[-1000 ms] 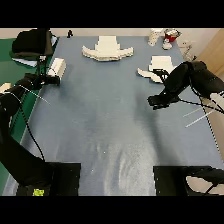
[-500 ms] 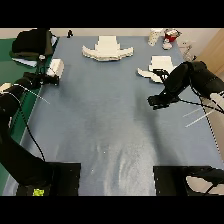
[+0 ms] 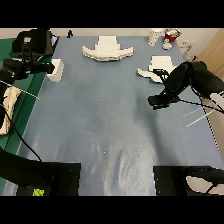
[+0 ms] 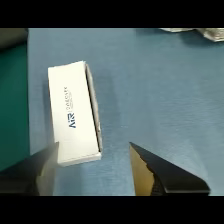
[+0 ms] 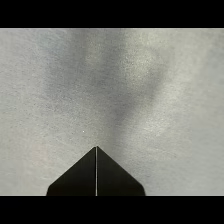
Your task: Fold the box.
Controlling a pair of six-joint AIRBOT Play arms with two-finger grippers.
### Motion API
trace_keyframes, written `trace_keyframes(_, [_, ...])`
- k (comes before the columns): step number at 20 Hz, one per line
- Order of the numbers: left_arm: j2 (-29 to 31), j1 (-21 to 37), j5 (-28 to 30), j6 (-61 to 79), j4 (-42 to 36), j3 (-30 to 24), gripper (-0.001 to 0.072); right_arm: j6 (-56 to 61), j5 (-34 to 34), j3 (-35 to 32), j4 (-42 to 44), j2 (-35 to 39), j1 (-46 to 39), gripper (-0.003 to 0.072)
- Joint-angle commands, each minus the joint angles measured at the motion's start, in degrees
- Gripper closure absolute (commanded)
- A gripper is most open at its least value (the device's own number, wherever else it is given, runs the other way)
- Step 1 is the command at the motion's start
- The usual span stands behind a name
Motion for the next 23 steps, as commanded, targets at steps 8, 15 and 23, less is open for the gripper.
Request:
trace_keyframes(8, [17.5, -0.9, -37.2, -27.0, 11.7, -0.7, 0.0704, 0.0, 0.0, 0.0, 0.0, 0.0, 0.0, 0.0681])
trace_keyframes(15, [35.0, -20.5, -34.1, -46.2, 21.0, -24.7, 0.0702, 0.0, 0.0, 0.0, 0.0, 0.0, 0.0, 0.0681])
trace_keyframes(23, [35.4, -38.4, -19.8, -51.1, 20.6, -37.9, 0.0697, 0.0, 0.0, 0.0, 0.0, 0.0, 0.0, 0.0681])
